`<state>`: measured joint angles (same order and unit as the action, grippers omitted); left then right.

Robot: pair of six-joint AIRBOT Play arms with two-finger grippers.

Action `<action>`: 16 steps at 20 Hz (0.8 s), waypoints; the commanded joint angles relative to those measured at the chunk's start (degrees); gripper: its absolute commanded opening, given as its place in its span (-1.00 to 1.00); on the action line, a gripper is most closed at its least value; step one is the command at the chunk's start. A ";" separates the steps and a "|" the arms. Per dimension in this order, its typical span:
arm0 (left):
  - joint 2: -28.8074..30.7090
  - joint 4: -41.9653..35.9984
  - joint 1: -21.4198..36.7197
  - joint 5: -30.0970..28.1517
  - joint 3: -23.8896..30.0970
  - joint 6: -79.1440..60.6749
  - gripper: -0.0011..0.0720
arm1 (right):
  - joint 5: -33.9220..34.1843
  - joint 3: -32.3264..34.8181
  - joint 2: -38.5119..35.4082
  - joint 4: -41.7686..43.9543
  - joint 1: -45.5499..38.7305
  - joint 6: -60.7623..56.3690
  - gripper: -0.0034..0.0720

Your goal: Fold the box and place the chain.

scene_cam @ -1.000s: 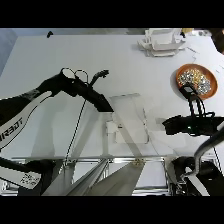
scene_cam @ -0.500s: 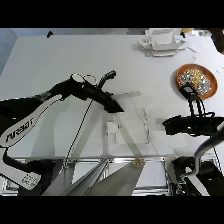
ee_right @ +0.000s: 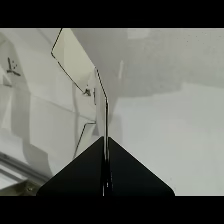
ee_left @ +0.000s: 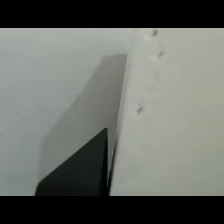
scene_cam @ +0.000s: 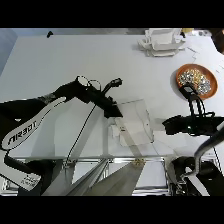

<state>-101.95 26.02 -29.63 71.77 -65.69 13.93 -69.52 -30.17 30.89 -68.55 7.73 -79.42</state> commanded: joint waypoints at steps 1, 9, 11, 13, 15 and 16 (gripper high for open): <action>0.02 3.43 -0.42 0.11 0.02 -2.47 -0.95 | 0.13 0.00 -0.02 0.00 0.07 -0.02 -0.86; 5.05 5.14 -0.52 -2.73 -0.02 -6.69 -0.96 | 3.52 -0.07 -0.04 1.86 0.07 -0.04 0.10; 7.98 8.37 -0.55 -3.34 -0.02 -6.43 -0.96 | 5.33 -0.07 -0.04 2.45 0.07 -0.02 0.24; 10.84 13.94 -0.98 -3.89 -0.02 -6.25 -0.96 | 6.82 -0.07 -0.04 2.43 0.04 0.00 0.24; 13.05 21.05 -2.23 -4.81 -0.02 -4.20 -0.96 | 8.61 -0.07 -0.04 2.36 0.07 0.00 0.24; 13.55 23.54 -2.95 -5.44 -0.02 -2.47 -0.96 | 9.66 -0.07 -0.07 2.10 0.07 0.00 0.24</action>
<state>-91.11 40.80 -31.31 68.20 -65.69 8.75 -62.87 -30.22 30.87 -66.41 7.75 -79.44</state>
